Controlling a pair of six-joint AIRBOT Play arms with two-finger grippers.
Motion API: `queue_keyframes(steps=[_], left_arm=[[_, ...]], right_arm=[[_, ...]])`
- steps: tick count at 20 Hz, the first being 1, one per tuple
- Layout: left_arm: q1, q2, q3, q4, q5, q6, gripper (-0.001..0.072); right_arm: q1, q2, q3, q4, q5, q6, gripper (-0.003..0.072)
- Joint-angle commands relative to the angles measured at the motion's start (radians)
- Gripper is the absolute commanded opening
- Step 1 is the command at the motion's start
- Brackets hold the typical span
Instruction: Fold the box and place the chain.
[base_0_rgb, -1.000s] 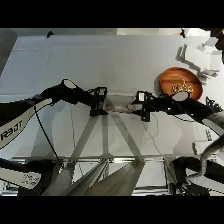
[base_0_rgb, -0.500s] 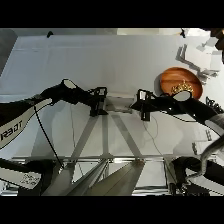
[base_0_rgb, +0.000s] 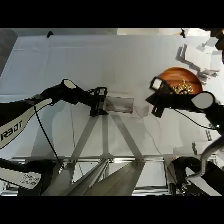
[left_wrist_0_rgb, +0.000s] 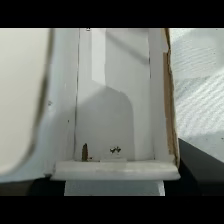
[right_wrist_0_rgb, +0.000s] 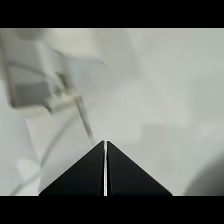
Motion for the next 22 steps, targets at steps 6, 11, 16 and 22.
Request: queue_keyframes(steps=[6,11,16,22], left_arm=[[0.000,-0.001,0.001,0.000,0.000,0.000,0.0433],[0.000,-0.001,0.001,0.000,0.000,0.000,0.0433],[0.000,-0.001,0.001,0.000,0.000,0.000,0.0433],[0.000,-0.001,0.001,0.000,0.001,0.000,0.0433]], right_arm=[[-0.171,-0.091,-0.051,-0.014,0.182,0.568,0.0004],[-0.108,-0.171,-0.139,0.199,0.055,0.525,0.0001],[-0.034,-0.299,-0.139,0.335,-0.026,0.501,0.0000],[-0.029,-0.297,-0.139,0.616,0.037,0.316,0.0003]])
